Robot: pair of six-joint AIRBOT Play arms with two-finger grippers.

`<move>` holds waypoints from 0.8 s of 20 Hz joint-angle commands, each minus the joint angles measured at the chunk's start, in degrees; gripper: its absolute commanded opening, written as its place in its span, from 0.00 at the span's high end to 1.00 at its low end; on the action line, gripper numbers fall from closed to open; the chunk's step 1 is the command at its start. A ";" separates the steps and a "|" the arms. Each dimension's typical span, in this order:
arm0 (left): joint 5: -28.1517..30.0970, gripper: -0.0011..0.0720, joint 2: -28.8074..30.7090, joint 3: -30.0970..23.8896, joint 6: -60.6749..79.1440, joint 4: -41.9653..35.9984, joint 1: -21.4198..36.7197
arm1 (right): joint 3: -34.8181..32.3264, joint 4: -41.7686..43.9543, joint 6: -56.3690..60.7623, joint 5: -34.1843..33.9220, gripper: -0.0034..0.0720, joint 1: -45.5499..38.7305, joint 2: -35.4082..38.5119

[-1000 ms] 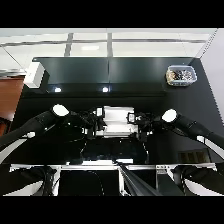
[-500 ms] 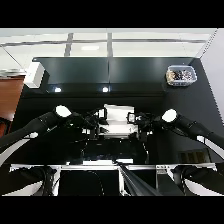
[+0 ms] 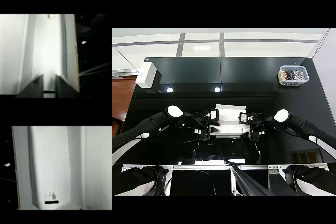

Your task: Fold the box and place the chain.

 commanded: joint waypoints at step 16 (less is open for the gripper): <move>-23.12 0.95 10.21 -4.39 -76.65 12.59 41.90 | -0.02 0.02 0.02 0.00 0.74 0.04 -0.04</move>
